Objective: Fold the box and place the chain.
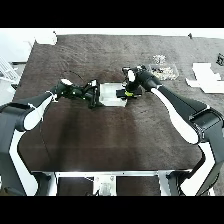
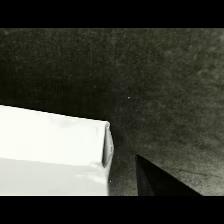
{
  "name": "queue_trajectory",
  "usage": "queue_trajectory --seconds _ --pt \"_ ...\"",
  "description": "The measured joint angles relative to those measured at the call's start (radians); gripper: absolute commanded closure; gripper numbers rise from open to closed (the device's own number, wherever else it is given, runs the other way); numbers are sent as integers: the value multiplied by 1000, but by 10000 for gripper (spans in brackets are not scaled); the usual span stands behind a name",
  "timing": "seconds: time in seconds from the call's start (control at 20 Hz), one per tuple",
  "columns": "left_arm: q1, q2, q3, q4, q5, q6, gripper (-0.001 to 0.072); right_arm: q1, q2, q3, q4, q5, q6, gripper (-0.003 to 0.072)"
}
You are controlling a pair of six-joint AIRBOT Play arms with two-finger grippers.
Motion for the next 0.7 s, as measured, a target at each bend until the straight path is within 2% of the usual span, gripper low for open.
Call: queue_trajectory --seconds 0.1,0.45,0.5,0.65,0.7 --pt "0 0 0 -1 0 -1 348 1 -2 8 -8 4 13 387" --pt "0 0 0 3 -3 1 348 17 -11 27 -25 2 46 436" --pt "0 0 0 3 -3 1 348 22 -14 28 -26 3 50 480" --pt "0 0 0 3 -3 1 348 34 -20 29 -25 3 56 518" --pt "0 0 0 2 -2 1 348 36 -22 29 -25 3 58 582"
